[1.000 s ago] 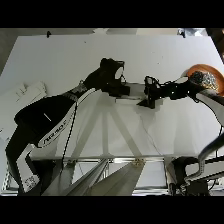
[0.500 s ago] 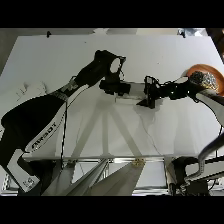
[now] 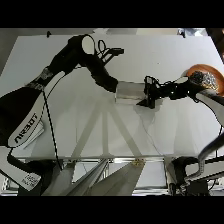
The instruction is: Fold the box and place the chain.
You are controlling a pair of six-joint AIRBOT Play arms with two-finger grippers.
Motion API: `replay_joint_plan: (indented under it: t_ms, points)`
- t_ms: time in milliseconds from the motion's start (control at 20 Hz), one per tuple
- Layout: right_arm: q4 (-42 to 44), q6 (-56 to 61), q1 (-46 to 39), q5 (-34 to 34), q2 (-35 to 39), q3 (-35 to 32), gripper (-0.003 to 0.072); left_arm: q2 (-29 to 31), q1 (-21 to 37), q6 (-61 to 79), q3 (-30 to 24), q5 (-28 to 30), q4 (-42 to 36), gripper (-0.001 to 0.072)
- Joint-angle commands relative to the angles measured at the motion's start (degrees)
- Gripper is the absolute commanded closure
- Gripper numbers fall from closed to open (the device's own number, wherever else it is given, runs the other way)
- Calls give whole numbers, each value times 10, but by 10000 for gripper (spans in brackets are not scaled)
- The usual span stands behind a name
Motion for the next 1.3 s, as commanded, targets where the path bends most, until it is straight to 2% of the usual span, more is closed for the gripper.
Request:
replay_joint_plan:
  t_ms: [0, 50, 100, 150, 250, 300, 500, 650, 900, 1250]
  points:
    - [0, 0, 0, 0, 0, 0, 189, 2, 45, 245, -48, 47, -26, 308]
    - [0, 0, 0, 0, 0, 0, 189, 2, 51, 314, -68, 67, -33, 291]
    - [0, 0, 0, 0, 0, 0, 189, 2, 57, 360, -90, 94, -49, 175]
    - [0, 0, 0, 0, 0, 0, 189, 2, 61, 396, -113, 137, -71, 2]
    - [0, 0, 0, 0, 0, 0, 189, 2, 63, 457, -149, 229, -116, 9]
    - [0, 0, 0, 0, 0, 0, 189, 2, 61, 502, -161, 248, -131, 9]
    - [0, 0, 0, 0, 0, 0, 189, 1, 63, 800, -203, 225, -209, 9]
    - [0, 0, 0, 0, 0, 0, 189, -7, 64, 826, -208, 227, -222, 7]
    - [0, 0, 0, 0, 0, 0, 189, -51, 63, 833, -208, 225, -301, 6]
    - [0, 0, 0, 0, 0, 0, 189, -56, 61, 855, -208, 197, -305, 8]
